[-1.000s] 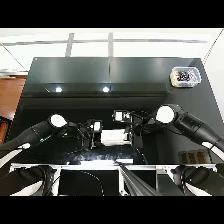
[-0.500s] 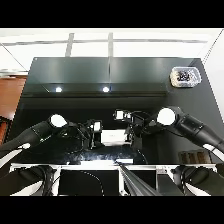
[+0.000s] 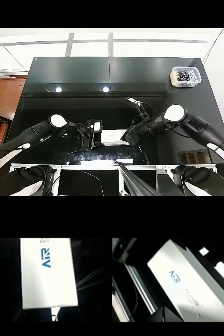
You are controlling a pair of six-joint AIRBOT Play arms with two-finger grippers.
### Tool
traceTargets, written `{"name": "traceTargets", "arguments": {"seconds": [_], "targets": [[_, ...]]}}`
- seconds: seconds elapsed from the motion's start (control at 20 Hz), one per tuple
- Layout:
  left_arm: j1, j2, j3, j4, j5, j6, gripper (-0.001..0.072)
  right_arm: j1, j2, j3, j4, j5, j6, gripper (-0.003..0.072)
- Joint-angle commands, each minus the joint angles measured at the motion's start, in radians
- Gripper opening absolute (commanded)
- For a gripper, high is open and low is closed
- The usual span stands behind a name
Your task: Fold the box and place the chain.
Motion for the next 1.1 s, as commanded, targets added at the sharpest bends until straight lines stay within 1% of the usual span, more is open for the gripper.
{"name": "traceTargets", "arguments": {"seconds": [0.0,0.1,0.25,0.35,0.45,0.6,0.75,0.8,0.85,0.9,0.95,1.05], "targets": [[-0.001,0.0,0.001,0.0,0.0,0.0,0.0464,-0.008,-0.089,-0.023,0.136,-0.047,0.037,0.0028],[-0.001,0.0,0.001,0.0,0.0,0.0,0.0464,-0.008,-0.144,-0.023,0.132,-0.062,0.037,0.0029],[-0.001,0.0,0.001,0.0,0.0,0.0,0.0464,-0.008,-0.201,-0.023,0.072,-0.086,0.046,0.0029],[-0.001,0.0,0.001,0.0,-0.001,0.0,0.0464,-0.009,-0.205,-0.023,0.074,-0.096,0.044,0.003],[-0.001,0.0,0.001,0.0,-0.002,0.0,0.0464,-0.014,-0.202,-0.023,0.077,-0.08,0.043,0.0034],[-0.001,0.0,0.001,0.0,-0.003,0.0,0.0463,-0.057,-0.141,0.003,0.077,0.011,0.036,0.0038],[0.0,0.01,0.001,0.0,-0.01,-0.001,0.0469,-0.167,0.004,0.047,0.072,0.074,0.048,0.0038],[0.0,0.021,0.001,0.002,-0.01,-0.004,0.0545,-0.212,0.055,0.056,0.073,0.079,0.06,0.0039],[0.0,0.039,0.001,0.005,-0.008,-0.005,0.0697,-0.266,0.106,0.06,0.074,0.083,0.065,0.0039],[0.001,0.061,0.001,0.021,-0.005,-0.031,0.0712,-0.312,0.147,0.06,0.07,0.089,0.069,0.0039],[0.002,0.092,0.001,0.059,-0.005,-0.086,0.0712,-0.362,0.181,0.06,0.068,0.101,0.07,0.0039],[0.002,0.167,0.001,0.19,-0.012,-0.24,0.0713,-0.44,0.216,0.06,0.067,0.137,0.07,0.0039]]}}
